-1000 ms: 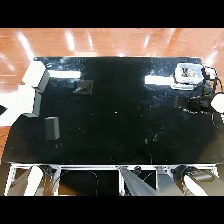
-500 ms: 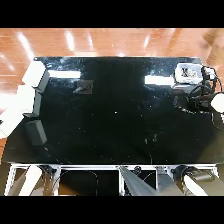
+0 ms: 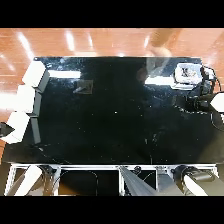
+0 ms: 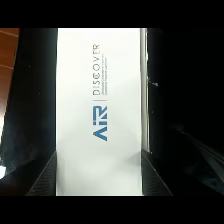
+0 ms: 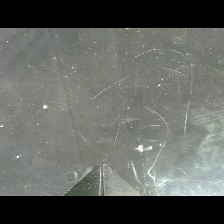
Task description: Fold the box and place the chain.
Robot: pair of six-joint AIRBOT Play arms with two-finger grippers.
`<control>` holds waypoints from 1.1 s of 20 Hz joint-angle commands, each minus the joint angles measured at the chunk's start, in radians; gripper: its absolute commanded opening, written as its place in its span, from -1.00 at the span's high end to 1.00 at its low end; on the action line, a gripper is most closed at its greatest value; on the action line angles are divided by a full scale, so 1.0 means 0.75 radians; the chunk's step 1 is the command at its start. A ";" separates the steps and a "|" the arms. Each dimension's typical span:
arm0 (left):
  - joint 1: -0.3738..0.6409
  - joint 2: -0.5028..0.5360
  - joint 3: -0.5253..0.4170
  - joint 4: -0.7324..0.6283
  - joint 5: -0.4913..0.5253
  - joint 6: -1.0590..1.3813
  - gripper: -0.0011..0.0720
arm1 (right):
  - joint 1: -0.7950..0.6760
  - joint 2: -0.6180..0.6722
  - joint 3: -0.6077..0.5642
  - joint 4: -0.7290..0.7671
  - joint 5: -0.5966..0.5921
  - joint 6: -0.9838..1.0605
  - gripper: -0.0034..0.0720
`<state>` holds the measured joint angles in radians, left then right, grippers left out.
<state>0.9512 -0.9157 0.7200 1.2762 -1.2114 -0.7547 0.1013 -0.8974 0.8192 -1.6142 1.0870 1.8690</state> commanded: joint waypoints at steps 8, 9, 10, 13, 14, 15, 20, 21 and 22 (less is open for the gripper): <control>-0.002 0.081 0.000 -0.042 0.129 -0.113 -0.76 | 0.001 0.000 0.000 0.013 -0.002 -0.001 0.83; -0.002 0.101 0.028 -0.155 0.168 -0.139 -0.76 | 0.001 0.000 0.001 0.012 -0.016 -0.017 0.83; -0.011 0.125 0.065 -0.329 0.215 -0.152 -0.76 | 0.001 0.000 0.005 0.014 -0.052 -0.070 0.83; -0.222 0.180 0.189 -0.929 0.270 -0.104 -0.59 | 0.017 -0.016 0.173 0.097 -0.081 -0.232 0.83; -0.383 0.182 0.239 -0.969 0.252 -0.096 -0.24 | 0.050 -0.037 0.273 0.091 -0.065 -0.247 0.83; -0.562 0.182 0.274 -0.943 0.239 -0.096 0.29 | 0.091 -0.076 0.390 0.082 -0.031 -0.250 0.83; -1.528 0.156 0.251 -0.303 0.462 -0.537 0.91 | 0.219 -0.292 0.628 -0.038 0.156 -0.212 0.83; -1.629 0.130 0.241 -0.062 0.498 -0.794 0.90 | 0.199 -0.326 0.608 -0.038 0.201 -0.168 0.83; -1.680 0.085 0.243 0.165 0.478 -1.053 0.90 | 0.171 -0.338 0.569 -0.038 0.225 -0.136 0.83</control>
<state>-0.0528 -0.8116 0.9054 0.9886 -0.9310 -1.1122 0.2340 -1.0927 1.2343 -1.6222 1.1774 1.7168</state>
